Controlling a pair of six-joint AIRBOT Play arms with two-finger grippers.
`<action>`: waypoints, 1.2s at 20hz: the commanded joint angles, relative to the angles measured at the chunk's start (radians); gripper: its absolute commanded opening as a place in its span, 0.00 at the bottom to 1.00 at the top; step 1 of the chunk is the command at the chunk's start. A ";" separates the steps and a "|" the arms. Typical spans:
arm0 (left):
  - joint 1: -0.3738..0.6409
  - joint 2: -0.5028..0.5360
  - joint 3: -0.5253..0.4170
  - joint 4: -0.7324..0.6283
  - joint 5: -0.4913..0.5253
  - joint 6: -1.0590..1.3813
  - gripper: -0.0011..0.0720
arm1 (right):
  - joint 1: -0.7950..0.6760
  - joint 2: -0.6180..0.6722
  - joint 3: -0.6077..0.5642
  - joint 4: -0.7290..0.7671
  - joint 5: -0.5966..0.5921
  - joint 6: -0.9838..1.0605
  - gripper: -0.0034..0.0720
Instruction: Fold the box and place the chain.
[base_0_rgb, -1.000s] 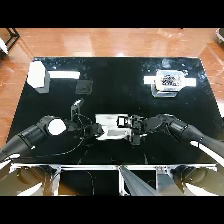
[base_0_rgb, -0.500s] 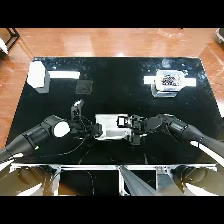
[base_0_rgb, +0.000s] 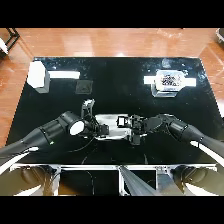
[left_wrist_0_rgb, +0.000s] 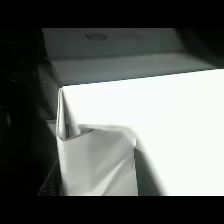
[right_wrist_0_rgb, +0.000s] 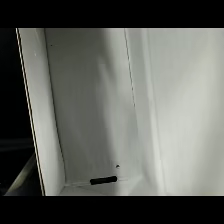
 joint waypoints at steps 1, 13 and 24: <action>-0.040 -0.028 0.052 0.043 -0.043 -0.047 0.74 | 0.000 0.000 0.000 0.001 0.001 0.000 0.19; -0.029 -0.029 0.065 0.046 -0.047 -0.061 0.75 | 0.000 -0.001 0.000 0.001 0.001 0.000 0.19; 0.016 -0.035 0.065 0.072 -0.045 -0.060 0.75 | 0.000 -0.001 0.000 0.001 0.001 0.000 0.19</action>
